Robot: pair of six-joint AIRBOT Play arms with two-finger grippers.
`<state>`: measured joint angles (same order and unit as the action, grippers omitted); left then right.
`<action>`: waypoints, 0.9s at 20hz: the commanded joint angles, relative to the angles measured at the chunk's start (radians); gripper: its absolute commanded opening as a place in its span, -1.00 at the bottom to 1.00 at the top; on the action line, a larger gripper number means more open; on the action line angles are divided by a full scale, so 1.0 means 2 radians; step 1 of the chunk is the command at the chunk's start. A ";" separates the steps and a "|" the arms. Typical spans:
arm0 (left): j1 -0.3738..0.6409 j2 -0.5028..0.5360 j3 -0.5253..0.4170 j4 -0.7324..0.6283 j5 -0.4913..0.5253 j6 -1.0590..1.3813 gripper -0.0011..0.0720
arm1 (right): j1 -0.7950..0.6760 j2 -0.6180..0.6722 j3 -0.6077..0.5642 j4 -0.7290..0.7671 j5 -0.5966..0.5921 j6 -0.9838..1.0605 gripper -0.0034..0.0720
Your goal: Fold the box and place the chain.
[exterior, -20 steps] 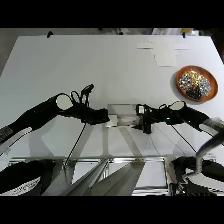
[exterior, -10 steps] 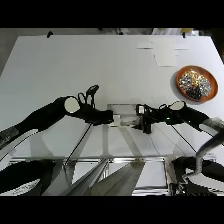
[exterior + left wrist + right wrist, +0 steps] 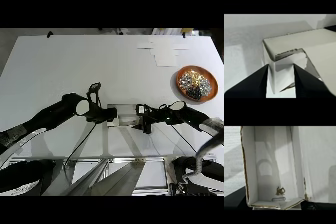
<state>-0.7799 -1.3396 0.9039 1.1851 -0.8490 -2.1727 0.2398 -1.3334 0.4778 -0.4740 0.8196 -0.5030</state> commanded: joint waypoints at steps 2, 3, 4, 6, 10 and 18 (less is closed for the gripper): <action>-0.022 -0.028 0.035 0.049 -0.043 -0.068 0.00 | 0.000 0.000 0.000 0.000 0.000 0.000 -0.11; -0.026 -0.036 0.047 0.057 -0.053 -0.076 0.00 | 0.000 0.000 0.000 0.000 0.000 0.000 -0.11; -0.030 -0.043 0.058 0.062 -0.060 -0.083 0.00 | 0.000 0.000 0.000 0.000 0.000 0.000 -0.11; -0.037 -0.058 0.077 0.074 -0.077 -0.106 0.00 | 0.000 0.000 0.000 0.000 0.000 0.000 -0.11; -0.051 -0.087 0.107 0.105 -0.135 -0.160 -0.01 | 0.000 0.000 0.000 0.000 0.000 0.000 -0.11; -0.066 -0.132 0.137 0.111 -0.143 -0.204 -0.17 | 0.000 0.000 0.000 0.000 0.000 0.000 -0.11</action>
